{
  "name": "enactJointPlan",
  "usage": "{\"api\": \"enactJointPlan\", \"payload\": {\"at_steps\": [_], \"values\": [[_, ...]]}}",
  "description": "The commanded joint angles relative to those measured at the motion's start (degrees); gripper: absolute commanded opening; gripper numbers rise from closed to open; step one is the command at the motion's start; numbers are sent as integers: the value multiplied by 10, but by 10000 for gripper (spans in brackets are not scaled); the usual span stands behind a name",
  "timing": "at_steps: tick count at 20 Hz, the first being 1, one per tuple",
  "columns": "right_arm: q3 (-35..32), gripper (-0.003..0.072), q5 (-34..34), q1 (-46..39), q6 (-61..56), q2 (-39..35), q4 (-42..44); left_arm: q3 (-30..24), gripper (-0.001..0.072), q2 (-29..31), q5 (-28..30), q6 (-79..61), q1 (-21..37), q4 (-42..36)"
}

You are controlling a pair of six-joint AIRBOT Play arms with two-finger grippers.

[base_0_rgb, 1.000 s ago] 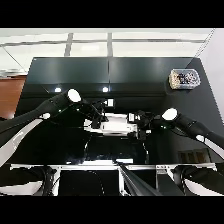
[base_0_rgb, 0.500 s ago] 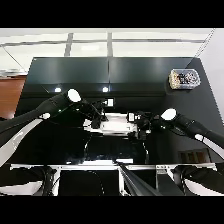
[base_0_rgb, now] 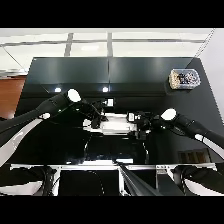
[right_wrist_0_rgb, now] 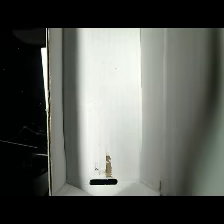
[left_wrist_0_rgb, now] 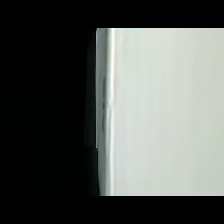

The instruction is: Fold the box and place the chain.

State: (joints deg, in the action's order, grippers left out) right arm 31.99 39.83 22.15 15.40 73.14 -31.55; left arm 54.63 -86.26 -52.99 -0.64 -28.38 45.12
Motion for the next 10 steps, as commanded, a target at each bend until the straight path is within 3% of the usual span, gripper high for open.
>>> {"api": "enactJointPlan", "payload": {"at_steps": [1,2,4,5,7,8,9,10], "values": [[0,425,0,1,0,0,-1,1,249,6,0,0,0,1],[0,425,0,1,0,0,-1,1,384,14,0,3,1,5],[0,424,0,1,0,0,-1,8,547,34,-14,40,6,32],[0,424,0,1,0,0,-1,10,580,49,-27,66,10,57],[0,406,0,1,0,0,-1,11,580,81,-53,127,17,120],[0,193,0,1,0,0,-1,10,581,96,-71,164,20,150],[0,81,0,1,0,0,-1,10,579,110,-93,205,23,179],[0,83,0,1,0,0,-1,10,577,119,-116,242,25,194]]}}
